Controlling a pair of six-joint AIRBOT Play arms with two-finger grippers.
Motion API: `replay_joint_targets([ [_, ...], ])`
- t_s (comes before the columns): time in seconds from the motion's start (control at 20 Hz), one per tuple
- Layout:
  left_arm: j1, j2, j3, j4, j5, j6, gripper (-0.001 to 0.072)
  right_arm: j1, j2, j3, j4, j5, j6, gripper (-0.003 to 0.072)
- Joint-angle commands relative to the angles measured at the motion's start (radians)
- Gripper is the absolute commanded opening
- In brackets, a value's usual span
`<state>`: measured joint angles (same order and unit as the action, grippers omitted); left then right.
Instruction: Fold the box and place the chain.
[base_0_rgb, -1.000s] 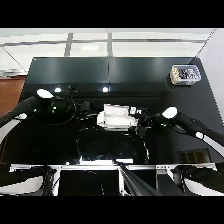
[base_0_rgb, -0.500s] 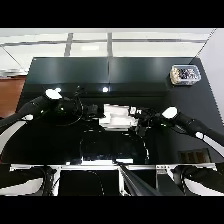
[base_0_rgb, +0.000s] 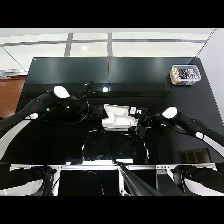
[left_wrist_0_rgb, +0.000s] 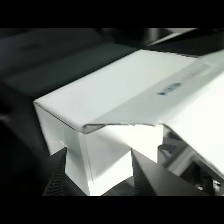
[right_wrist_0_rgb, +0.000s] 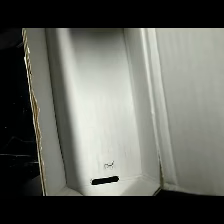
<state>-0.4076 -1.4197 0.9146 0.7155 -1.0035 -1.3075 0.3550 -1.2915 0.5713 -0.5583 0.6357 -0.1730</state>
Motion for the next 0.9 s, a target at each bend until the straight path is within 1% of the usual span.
replay_joint_targets([
  [0.0,-0.058,0.000,0.027,0.187,0.041,-0.195,0.0464,0.001,0.001,0.001,0.000,0.000,0.000,0.0471],
  [0.1,-0.087,0.000,0.034,0.260,0.061,-0.259,0.0464,0.001,0.001,0.001,0.000,0.000,0.000,0.0472],
  [0.15,-0.100,0.000,0.034,0.275,0.067,-0.274,0.0464,0.001,0.001,0.001,0.000,0.000,0.001,0.0472],
  [0.3,-0.119,0.000,0.034,0.277,0.079,-0.295,0.0462,0.001,0.001,0.001,0.000,0.000,0.001,0.0472],
  [0.4,-0.125,0.000,0.034,0.277,0.086,-0.297,0.0397,0.001,0.001,0.001,0.000,0.000,0.000,0.0471],
  [0.5,-0.129,0.000,0.034,0.279,0.085,-0.298,0.0397,0.001,0.001,0.001,0.000,0.000,0.000,0.0472],
  [0.55,-0.133,0.000,0.034,0.280,0.086,-0.299,0.0381,0.001,0.001,0.001,0.000,0.000,0.001,0.0471],
  [0.6,-0.141,0.000,0.035,0.285,0.089,-0.307,0.0351,0.001,0.001,0.001,0.000,0.000,0.001,0.0471],
  [0.65,-0.156,0.000,0.041,0.320,0.088,-0.342,0.0350,0.001,0.001,0.001,0.000,0.000,0.001,0.0471],
  [0.7,-0.174,0.000,0.053,0.383,0.087,-0.389,0.0349,0.001,0.001,0.001,0.000,0.000,0.001,0.0472],
  [0.85,-0.235,-0.001,0.103,0.619,0.059,-0.626,0.0349,0.001,0.001,0.001,0.000,0.000,0.001,0.0472],
])
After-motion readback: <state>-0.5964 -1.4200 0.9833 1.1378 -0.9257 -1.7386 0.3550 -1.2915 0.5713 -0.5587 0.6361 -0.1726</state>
